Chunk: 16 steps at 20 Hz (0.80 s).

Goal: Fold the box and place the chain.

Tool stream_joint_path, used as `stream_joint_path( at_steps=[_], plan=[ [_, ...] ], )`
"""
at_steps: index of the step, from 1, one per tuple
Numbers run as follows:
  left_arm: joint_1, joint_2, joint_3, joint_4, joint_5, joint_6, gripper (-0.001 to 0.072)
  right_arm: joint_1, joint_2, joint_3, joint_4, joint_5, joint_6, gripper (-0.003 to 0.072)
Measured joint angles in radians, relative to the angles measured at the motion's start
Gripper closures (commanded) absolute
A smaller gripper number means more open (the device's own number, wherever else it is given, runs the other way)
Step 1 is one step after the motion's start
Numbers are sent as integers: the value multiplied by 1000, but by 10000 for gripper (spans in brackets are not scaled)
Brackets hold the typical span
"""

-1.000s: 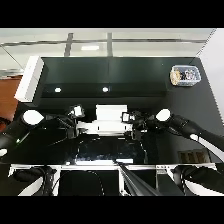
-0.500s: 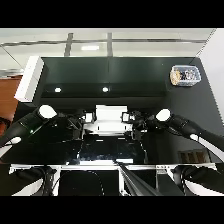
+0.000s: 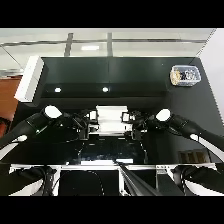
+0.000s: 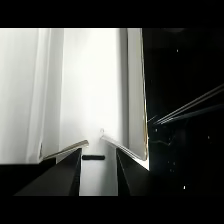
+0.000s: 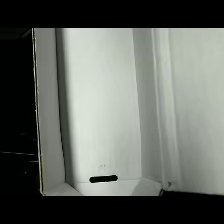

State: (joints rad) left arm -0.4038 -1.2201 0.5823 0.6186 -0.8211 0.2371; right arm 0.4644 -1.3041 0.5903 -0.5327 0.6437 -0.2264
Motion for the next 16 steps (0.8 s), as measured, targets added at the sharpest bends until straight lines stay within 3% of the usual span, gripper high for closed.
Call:
stream_joint_path(
  at_steps=[7, 8, 9, 10, 12, 13, 14, 15, 16],
  plan=[
    [-37, -31, 0, -105, 48, -1, 450, 0, 0, 0, 0, 0, 1, 373],
    [-38, -32, 0, -113, 50, -2, 601, 0, 0, 0, 0, 0, 1, 373],
    [-39, -33, 0, -120, 50, -3, 683, 0, 0, 0, 0, 0, 0, 373],
    [-40, -34, 0, -123, 50, -2, 667, 0, 0, 0, 0, 0, 0, 373],
    [-40, -35, 0, -129, 50, -1, 282, 0, 0, 0, 1, -1, 0, 372],
    [-40, -35, 0, -133, 50, -2, 302, 0, 0, 0, 1, -2, 0, 373],
    [-40, -35, 0, -133, 51, -3, 444, 0, 0, 0, 1, -2, 0, 373],
    [-40, -35, 0, -131, 51, -3, 506, 0, 0, 0, 1, -2, 0, 373],
    [-40, -35, 0, -129, 51, -3, 470, 0, 0, 0, 1, -2, 0, 373]
  ],
)
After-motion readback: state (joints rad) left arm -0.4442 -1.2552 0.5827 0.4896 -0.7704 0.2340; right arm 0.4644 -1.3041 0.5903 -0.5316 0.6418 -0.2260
